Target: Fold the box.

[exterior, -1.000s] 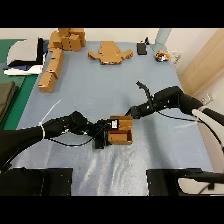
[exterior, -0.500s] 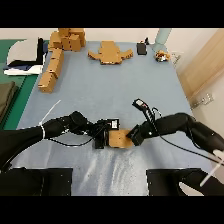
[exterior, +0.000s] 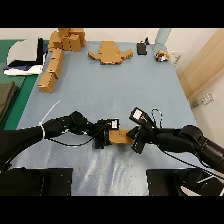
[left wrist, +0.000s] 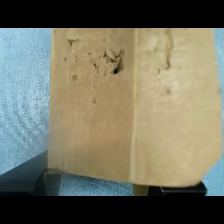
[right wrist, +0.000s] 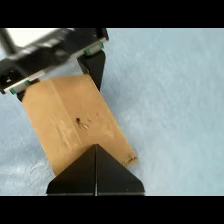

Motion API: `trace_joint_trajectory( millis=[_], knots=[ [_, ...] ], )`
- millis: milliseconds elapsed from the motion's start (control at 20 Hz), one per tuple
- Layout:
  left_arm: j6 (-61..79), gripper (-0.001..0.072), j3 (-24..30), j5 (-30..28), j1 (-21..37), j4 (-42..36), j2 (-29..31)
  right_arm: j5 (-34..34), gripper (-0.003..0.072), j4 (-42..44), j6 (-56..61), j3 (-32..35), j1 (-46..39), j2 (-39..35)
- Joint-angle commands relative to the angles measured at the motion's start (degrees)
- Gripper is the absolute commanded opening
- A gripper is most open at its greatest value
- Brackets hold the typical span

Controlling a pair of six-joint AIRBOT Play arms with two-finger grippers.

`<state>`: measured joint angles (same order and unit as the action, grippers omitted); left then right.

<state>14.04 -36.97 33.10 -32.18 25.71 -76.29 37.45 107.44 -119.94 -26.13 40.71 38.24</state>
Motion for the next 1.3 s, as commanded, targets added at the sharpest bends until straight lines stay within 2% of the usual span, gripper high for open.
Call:
trace_joint_trajectory(
  millis=[0,150,200,250,300,400,450,500,550,850,1250],
  knots=[
    [0.0,0.0475,0.0,0.0,0.0,0.0,0.0,-6.6,0.0007,-6.9,0.0,0.5,5.2,-0.3],
    [0.0,0.0475,0.0,0.0,0.0,0.0,0.0,-8.0,0.0008,-8.2,-4.4,0.5,7.4,0.4],
    [0.0,0.0475,0.0,0.0,0.0,0.0,0.0,-7.7,0.0088,-8.3,-6.4,0.5,8.0,0.7],
    [0.0,0.0474,0.0,0.0,0.0,0.0,0.0,-7.2,0.0204,-8.2,-7.6,0.5,8.5,0.7],
    [0.0,0.0474,0.0,0.0,0.0,0.0,0.0,-6.8,0.0245,-8.2,-8.6,0.7,9.1,0.7],
    [0.0,0.0475,0.0,0.0,0.0,0.0,0.0,-6.4,0.0246,-8.8,-9.5,1.2,10.4,0.7],
    [0.0,0.0475,0.0,0.0,0.0,0.0,0.0,-6.4,0.0272,-8.7,-10.5,1.6,10.8,0.8],
    [0.0,0.0475,0.0,0.0,0.0,0.0,0.0,-6.8,0.0452,-8.9,-11.6,2.1,11.3,1.1],
    [0.0,0.0474,0.0,0.0,0.0,0.0,0.0,-7.2,0.0516,-9.5,-12.6,2.3,11.6,1.7],
    [0.0,0.0475,0.0,0.0,0.0,0.0,0.0,-12.4,0.0515,-16.5,-13.6,2.3,11.6,6.6],
    [0.0,0.0474,0.0,0.0,0.0,0.0,0.0,-11.6,0.0515,-17.1,-13.6,2.7,12.6,8.1]
  ],
)
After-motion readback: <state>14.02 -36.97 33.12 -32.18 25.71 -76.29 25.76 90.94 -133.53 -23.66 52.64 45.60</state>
